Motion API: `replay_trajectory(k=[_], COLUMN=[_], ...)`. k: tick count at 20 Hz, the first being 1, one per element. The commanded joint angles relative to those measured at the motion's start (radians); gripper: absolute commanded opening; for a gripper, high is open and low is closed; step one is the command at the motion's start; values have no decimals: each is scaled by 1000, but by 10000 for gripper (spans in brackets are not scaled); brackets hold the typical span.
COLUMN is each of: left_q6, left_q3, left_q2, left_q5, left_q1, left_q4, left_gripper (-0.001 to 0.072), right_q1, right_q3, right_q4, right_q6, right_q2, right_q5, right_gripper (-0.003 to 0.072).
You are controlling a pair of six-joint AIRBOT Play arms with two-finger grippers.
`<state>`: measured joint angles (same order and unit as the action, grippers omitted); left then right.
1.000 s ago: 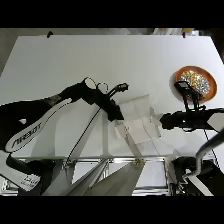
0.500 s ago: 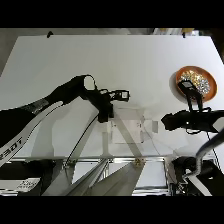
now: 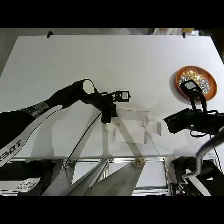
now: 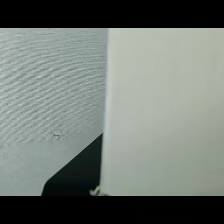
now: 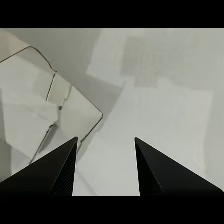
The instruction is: Fold the box and place the chain.
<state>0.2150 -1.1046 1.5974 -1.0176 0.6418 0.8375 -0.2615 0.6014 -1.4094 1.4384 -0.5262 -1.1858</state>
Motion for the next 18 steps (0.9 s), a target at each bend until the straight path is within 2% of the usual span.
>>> replay_trajectory(k=[1,7,14,16,18], left_q6=[3,126,129,129,130], left_q3=[5,5,5,5,5], left_q2=[14,28,28,28,28], left_q5=[19,19,19,19,19], left_q1=[2,34,44,44,43], left_q4=[-10,119,119,119,119], left_gripper=[2,2,4,43,42], right_q1=[0,0,0,0,0], right_q3=[1,1,1,1,1], right_q4=[0,0,0,0,0], right_q6=[-38,-60,-87,-87,-88], right_q2=[2,2,2,2,2], right_q5=[3,19,27,27,27], right_gripper=[398,398,398,398,398])
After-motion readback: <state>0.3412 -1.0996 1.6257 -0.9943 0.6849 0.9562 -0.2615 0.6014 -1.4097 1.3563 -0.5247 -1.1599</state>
